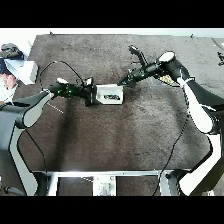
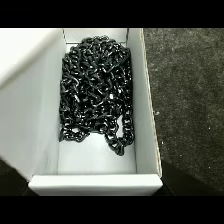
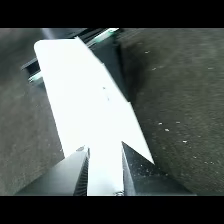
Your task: Fold the box and place the chain.
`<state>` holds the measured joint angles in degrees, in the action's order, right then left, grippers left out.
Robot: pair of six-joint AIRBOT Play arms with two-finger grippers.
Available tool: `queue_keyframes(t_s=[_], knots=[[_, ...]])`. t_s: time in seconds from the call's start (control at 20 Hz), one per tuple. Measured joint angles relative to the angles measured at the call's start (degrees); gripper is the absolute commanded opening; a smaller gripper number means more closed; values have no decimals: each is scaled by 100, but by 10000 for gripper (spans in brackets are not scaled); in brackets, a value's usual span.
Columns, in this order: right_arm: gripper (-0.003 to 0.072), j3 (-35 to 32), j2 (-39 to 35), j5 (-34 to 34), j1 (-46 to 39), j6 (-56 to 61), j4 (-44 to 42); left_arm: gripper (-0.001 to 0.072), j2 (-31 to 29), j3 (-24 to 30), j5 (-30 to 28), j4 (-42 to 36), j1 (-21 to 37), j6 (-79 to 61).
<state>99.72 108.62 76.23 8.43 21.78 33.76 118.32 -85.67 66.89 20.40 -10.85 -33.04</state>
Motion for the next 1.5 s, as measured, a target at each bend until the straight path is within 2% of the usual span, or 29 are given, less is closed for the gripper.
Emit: queue_keyframes(t_s=[0.3,0.35,0.4,0.8,0.85,0.95,1.0,1.5], knots=[[228,2,4,87,249,-516,326,273,0,0,2,0,0,0],[297,2,4,85,284,-586,354,273,0,0,0,0,0,0],[304,2,4,85,313,-656,372,273,0,0,2,-2,0,0],[307,2,7,-70,579,-1069,516,273,0,0,2,-2,0,0],[443,2,7,-111,592,-1097,527,273,0,0,0,0,0,0],[444,2,7,-168,616,-1163,551,273,0,0,0,0,0,2],[397,2,7,-166,621,-1189,553,273,0,0,0,0,0,2],[398,-2,120,-323,645,-1296,708,273,0,0,2,-2,0,2]])
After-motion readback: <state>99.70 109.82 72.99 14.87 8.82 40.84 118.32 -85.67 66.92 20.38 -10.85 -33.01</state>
